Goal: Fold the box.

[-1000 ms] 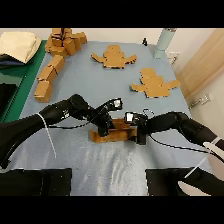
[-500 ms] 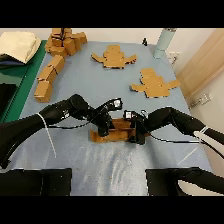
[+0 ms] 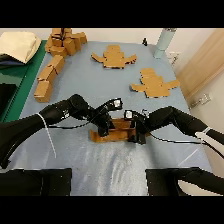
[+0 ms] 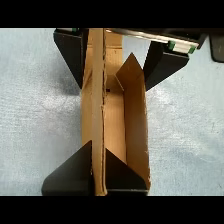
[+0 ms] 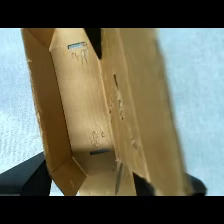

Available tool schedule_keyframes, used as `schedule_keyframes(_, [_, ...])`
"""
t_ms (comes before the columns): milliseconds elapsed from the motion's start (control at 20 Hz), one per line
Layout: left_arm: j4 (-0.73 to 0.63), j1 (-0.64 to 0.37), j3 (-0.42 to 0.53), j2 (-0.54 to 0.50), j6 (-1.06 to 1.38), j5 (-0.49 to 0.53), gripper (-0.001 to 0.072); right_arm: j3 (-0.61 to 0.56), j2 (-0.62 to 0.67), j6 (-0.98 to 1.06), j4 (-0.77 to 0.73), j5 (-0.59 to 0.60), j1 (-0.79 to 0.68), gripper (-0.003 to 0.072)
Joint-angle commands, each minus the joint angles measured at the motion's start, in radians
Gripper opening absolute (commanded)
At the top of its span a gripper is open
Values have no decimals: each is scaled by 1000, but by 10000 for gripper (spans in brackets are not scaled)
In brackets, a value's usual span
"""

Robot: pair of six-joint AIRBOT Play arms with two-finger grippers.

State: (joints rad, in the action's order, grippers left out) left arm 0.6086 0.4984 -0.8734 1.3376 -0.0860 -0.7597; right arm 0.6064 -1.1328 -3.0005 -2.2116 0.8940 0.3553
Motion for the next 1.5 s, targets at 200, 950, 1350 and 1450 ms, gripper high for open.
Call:
schedule_keyframes(200, [0,1,0,0,0,0,18,-1,-7,0,49,-18,38,584])
schedule_keyframes(950, [0,1,0,0,0,0,18,-1,-36,0,107,-21,58,456])
schedule_keyframes(1350, [0,1,0,0,0,0,18,-1,-36,0,114,-22,58,455])
schedule_keyframes(1450, [0,1,0,0,0,0,18,-1,-36,0,114,-22,58,455])
